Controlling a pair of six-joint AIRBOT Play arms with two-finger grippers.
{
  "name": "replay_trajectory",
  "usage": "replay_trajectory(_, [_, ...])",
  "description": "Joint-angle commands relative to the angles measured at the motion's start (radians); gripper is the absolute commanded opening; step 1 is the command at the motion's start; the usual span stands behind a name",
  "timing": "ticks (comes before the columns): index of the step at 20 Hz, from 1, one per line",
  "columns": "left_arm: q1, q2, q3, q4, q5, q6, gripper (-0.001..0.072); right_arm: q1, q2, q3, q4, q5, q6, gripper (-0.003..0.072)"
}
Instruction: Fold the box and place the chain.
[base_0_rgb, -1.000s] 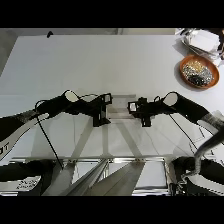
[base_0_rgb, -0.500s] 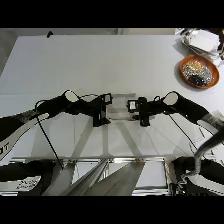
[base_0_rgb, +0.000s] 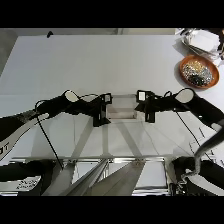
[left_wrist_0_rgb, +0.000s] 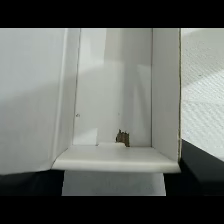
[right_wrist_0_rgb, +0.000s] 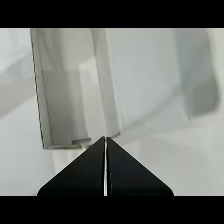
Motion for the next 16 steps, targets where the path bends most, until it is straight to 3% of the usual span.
replay_trajectory(1, [0.0, 0.0, 0.0, 0.001, 0.0, 0.002, 0.0432, -0.108, 0.102, -0.002, 0.0, 0.075, 0.25, 0.0014])
replay_trajectory(4, [0.0, 0.0, 0.0, 0.001, 0.0, 0.002, 0.0432, -0.228, 0.122, -0.003, -0.056, 0.063, 0.643, 0.0014])
replay_trajectory(8, [0.0, 0.0, 0.0, 0.001, 0.0, 0.002, 0.0432, -0.328, 0.118, -0.022, -0.303, 0.029, 1.049, 0.0014])
replay_trajectory(10, [0.0, 0.0, 0.0, 0.001, 0.0, 0.002, 0.0432, -0.328, 0.103, -0.039, -0.345, 0.023, 1.096, 0.0014])
replay_trajectory(16, [0.0, 0.0, 0.0, 0.001, 0.0, 0.002, 0.0432, -0.249, -0.021, -0.06, -0.276, 0.019, 1.087, 0.0013])
